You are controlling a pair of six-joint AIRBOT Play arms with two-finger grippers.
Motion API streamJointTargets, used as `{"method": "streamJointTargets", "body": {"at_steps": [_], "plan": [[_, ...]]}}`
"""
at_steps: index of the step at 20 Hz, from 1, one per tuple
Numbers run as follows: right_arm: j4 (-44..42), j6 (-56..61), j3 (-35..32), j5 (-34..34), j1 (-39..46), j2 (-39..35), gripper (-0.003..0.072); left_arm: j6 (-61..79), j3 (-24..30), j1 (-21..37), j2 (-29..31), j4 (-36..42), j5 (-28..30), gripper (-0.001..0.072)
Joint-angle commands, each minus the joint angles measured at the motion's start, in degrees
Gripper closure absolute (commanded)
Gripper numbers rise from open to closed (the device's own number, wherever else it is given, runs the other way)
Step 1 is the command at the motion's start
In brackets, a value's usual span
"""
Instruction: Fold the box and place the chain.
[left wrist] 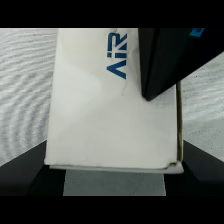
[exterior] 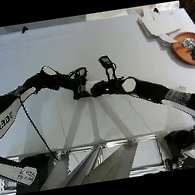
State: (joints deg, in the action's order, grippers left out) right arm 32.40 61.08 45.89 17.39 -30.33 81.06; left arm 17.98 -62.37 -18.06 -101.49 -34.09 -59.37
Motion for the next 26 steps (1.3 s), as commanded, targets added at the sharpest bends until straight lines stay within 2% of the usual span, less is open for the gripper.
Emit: {"method": "streamJointTargets", "body": {"at_steps": [1,8,11,14,23,26], "plan": [[0.2,0.2,0.0,1.0,-0.3,0.4,0.0678,-0.2,0.0,0.0,0.0,0.2,0.0,0.0298],[3.3,0.2,-0.1,-1.7,1.1,-4.0,0.0676,-0.2,0.0,0.0,0.0,0.2,0.0,0.0298],[3.1,0.6,-1.1,1.4,5.8,-8.2,0.0676,-0.2,0.0,0.0,0.0,0.2,0.0,0.0298],[3.1,0.6,-4.8,4.7,11.3,-11.9,0.0678,-0.2,0.0,0.0,0.0,0.2,0.0,0.0298],[2.3,-0.2,-14.1,6.1,13.4,-11.9,0.0679,-0.2,0.0,0.0,0.0,0.2,0.0,0.0298],[2.2,-0.3,-14.9,5.5,13.4,-11.9,0.0678,-0.2,0.0,0.0,0.0,0.2,0.0,0.0298]]}}
